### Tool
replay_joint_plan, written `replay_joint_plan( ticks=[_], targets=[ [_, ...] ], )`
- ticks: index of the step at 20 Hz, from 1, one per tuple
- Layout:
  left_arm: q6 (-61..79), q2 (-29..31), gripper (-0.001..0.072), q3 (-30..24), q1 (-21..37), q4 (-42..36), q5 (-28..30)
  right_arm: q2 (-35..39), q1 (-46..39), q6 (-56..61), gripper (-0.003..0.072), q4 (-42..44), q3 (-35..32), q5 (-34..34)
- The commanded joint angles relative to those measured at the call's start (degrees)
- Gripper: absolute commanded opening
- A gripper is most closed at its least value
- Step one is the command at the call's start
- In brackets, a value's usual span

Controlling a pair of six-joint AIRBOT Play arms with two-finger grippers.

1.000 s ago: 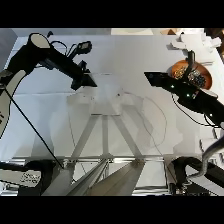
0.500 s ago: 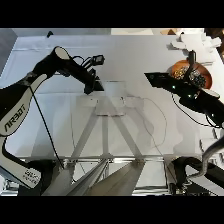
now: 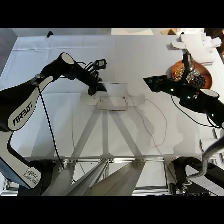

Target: Fold the box and place the chain.

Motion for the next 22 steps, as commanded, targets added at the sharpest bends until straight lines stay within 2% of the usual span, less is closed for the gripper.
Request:
replay_joint_plan(
  ticks=[1, 11, 19, 22],
  targets=[
    [1.4, -0.1, -0.0004, 0.0, -0.1, -0.5, 0.9, 0.0, 0.0, 0.0, 0.04, -0.4, 0.1, -0.1],
    [1.3, -0.3, -0.0001, 0.0, -0.2, 1.6, 1.4, 0.0, 0.0, 0.0, 0.04, -0.5, 0.0, -0.3],
    [0.9, -0.6, 0.0008, 0.0, -0.3, 3.7, 0.8, 0.0, 0.0, 0.0, 0.04, -4.0, 0.1, -0.2],
    [0.9, -0.6, 0.0012, 0.0, -0.3, 3.7, 0.8, 0.0, 0.0, 0.0, 0.04, -3.1, 0.1, 2.1]
  ],
)
